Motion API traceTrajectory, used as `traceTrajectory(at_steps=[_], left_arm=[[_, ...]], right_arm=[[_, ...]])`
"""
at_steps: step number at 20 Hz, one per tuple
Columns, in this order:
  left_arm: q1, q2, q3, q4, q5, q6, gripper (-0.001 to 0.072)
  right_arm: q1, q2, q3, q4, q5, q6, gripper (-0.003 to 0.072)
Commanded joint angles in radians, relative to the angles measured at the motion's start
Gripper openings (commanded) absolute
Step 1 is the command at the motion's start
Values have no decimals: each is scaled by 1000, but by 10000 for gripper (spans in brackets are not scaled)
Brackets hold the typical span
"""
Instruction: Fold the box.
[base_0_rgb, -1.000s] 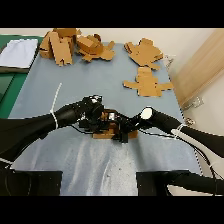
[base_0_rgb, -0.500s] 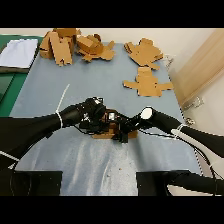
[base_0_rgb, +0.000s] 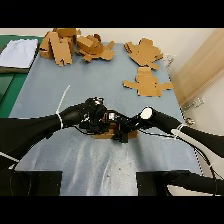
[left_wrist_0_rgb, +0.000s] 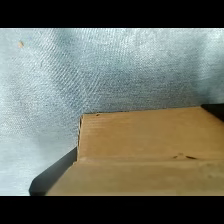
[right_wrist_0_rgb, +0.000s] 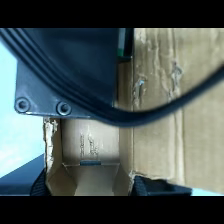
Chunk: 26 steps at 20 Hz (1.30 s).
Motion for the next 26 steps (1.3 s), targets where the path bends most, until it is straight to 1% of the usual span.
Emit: traceTrajectory(at_steps=[1,4,5,6,7,12,18,20,21,22,23,25,26], left_arm=[[0,0,0,-12,17,1,14],[0,0,0,-20,18,0,16],[0,0,0,-27,17,0,95],[2,1,0,-35,16,-11,351],[3,2,0,-34,13,-27,407],[20,5,8,-35,-47,-27,407],[45,47,8,-31,-48,-27,406],[52,53,8,-31,-55,-27,396],[51,53,8,-30,-59,-27,301],[51,53,8,-30,-62,-26,242],[51,53,8,-30,-64,-23,223],[51,53,8,-30,-73,-16,219],[51,53,8,-30,-72,-12,7]], right_arm=[[0,0,0,0,0,0,526],[0,0,0,0,0,0,526],[0,0,0,0,0,0,526],[0,0,0,0,1,0,526],[0,0,0,0,0,0,526],[0,0,0,0,0,0,526],[0,0,0,0,1,0,526],[0,0,0,0,5,0,526],[0,0,0,0,5,0,526],[0,0,0,0,5,0,526],[0,0,0,0,6,0,526],[0,0,0,0,8,0,526],[0,0,0,0,8,0,526]])
